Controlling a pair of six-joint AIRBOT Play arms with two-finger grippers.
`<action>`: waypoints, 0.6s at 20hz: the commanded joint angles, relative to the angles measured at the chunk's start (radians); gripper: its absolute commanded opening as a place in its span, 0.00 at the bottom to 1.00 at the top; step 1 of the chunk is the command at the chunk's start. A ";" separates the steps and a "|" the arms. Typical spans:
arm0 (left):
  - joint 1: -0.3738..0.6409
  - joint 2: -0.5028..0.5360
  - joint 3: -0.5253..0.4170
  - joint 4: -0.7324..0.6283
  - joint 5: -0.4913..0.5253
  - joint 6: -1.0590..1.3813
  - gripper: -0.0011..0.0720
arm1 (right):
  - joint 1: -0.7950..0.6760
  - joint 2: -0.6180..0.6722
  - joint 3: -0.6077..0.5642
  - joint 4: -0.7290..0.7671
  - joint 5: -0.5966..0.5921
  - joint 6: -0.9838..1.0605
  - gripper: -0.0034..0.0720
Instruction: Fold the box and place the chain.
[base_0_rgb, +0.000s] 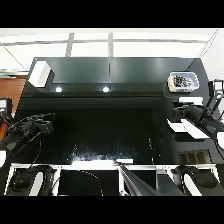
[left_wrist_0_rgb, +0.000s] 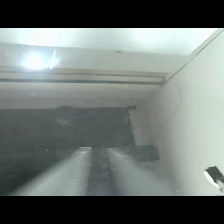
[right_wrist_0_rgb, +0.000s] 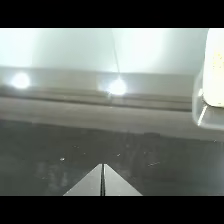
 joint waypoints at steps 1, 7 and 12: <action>-0.001 -0.073 0.000 -0.042 0.027 0.011 0.99 | -0.076 -0.104 0.008 -0.074 -0.092 0.221 0.06; 0.000 -0.277 0.195 0.176 -0.054 0.016 0.99 | -0.423 -0.438 0.424 -0.323 0.345 0.238 1.00; -0.001 -0.386 0.296 0.182 -0.067 0.016 0.99 | -0.677 -0.593 0.624 -0.470 0.385 0.437 1.00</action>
